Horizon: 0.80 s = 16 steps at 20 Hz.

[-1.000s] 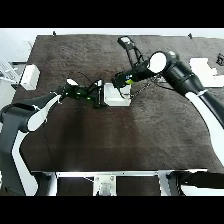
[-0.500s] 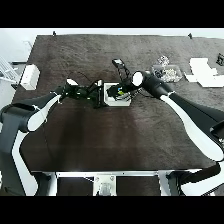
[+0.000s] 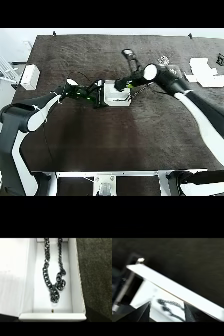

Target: Fold the box and place the chain.

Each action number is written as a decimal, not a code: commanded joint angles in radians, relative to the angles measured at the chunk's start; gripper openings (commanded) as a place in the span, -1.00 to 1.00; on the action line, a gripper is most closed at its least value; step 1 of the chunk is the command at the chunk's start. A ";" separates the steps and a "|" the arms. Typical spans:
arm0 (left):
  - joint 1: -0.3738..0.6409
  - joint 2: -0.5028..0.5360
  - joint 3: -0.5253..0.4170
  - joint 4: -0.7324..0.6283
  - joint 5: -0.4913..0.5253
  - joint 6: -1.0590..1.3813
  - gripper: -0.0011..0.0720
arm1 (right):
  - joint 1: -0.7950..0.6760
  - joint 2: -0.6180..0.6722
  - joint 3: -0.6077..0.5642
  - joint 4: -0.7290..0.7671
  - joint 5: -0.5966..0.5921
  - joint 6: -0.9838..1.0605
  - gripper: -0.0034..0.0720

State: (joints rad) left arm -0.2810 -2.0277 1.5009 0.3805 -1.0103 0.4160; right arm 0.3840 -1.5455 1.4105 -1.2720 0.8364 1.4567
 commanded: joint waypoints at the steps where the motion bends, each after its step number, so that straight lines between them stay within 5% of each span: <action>1: 0.001 0.000 0.000 0.000 -0.001 0.000 -0.02 | -0.117 0.075 -0.051 -0.059 0.017 0.037 0.41; 8: 0.001 0.000 0.000 0.000 0.000 0.000 -0.02 | -0.346 0.061 -0.216 0.048 -0.233 0.080 0.54; 16: 0.001 0.000 0.000 0.000 -0.001 0.000 -0.02 | -0.421 -0.116 -0.211 0.151 -0.430 0.079 0.62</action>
State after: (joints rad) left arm -0.2810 -2.0277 1.5009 0.3805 -1.0111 0.4160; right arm -0.0113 -1.6047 1.1992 -1.1744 0.4873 1.5345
